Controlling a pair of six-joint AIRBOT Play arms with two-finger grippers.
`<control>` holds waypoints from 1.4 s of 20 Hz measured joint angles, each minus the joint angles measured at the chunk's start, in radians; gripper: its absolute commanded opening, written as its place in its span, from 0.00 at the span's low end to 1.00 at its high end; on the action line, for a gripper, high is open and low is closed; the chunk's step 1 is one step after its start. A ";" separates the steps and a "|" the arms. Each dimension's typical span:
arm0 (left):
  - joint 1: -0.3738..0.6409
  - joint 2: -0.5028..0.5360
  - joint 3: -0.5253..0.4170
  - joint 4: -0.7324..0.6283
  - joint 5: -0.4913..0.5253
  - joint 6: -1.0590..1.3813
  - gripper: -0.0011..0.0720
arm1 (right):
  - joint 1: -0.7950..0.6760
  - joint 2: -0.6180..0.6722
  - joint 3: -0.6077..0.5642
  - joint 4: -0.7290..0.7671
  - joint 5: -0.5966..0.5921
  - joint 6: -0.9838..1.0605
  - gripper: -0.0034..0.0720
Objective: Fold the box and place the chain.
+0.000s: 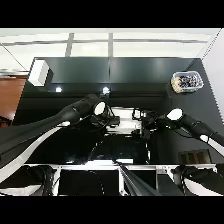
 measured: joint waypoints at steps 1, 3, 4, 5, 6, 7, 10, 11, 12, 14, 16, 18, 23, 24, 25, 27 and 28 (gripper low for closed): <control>-0.003 -0.008 0.013 0.012 -0.016 -0.010 0.65 | 0.000 0.000 0.000 0.000 0.000 0.000 0.12; -0.008 -0.017 0.038 0.033 -0.039 -0.032 0.65 | 0.000 0.000 0.000 0.000 0.000 0.000 0.12; -0.009 -0.021 0.046 0.041 -0.050 -0.041 0.64 | 0.000 0.000 0.000 0.000 0.000 0.000 0.12; -0.010 -0.022 0.052 0.047 -0.066 -0.049 0.64 | 0.000 0.000 0.000 0.000 0.000 0.000 0.12; -0.011 -0.024 0.056 0.051 -0.072 -0.059 0.57 | 0.000 0.000 0.000 0.000 0.000 0.000 0.12; -0.013 -0.025 0.061 0.054 -0.083 -0.064 0.46 | 0.000 0.000 0.000 0.000 0.000 0.000 0.12; -0.020 -0.027 0.069 0.062 -0.095 -0.077 0.31 | 0.000 0.000 0.000 0.000 0.000 0.000 0.12; -0.023 -0.030 0.070 0.063 -0.098 -0.078 0.19 | 0.000 0.000 0.000 0.000 0.000 0.000 0.12; -0.026 -0.033 0.072 0.063 -0.097 -0.081 0.13 | 0.000 0.000 0.000 0.000 0.000 0.000 0.12; -0.032 -0.035 0.074 0.066 -0.098 -0.092 0.05 | 0.000 0.000 0.000 0.002 0.004 0.005 0.12; -0.037 -0.037 0.076 0.066 -0.095 -0.092 0.05 | 0.000 0.000 0.000 0.000 0.003 0.001 0.12; -0.039 -0.039 0.077 0.069 -0.095 -0.097 0.09 | 0.000 0.000 0.000 0.000 0.003 0.001 0.12; -0.042 -0.040 0.082 0.064 -0.089 -0.100 0.45 | 0.000 0.000 0.000 -0.001 0.000 -0.002 0.12; -0.042 -0.040 0.085 0.064 -0.087 -0.103 0.45 | 0.000 0.000 0.000 -0.001 0.000 -0.001 0.12; -0.042 -0.040 0.089 0.064 -0.087 -0.103 0.45 | 0.000 0.000 0.000 0.000 -0.001 -0.001 0.12; -0.042 -0.040 0.095 0.069 -0.088 -0.106 0.42 | 0.000 0.000 0.000 0.000 0.000 0.000 0.12; -0.042 -0.040 0.096 0.073 -0.089 -0.107 0.30 | 0.000 0.000 0.000 0.000 0.000 0.000 0.12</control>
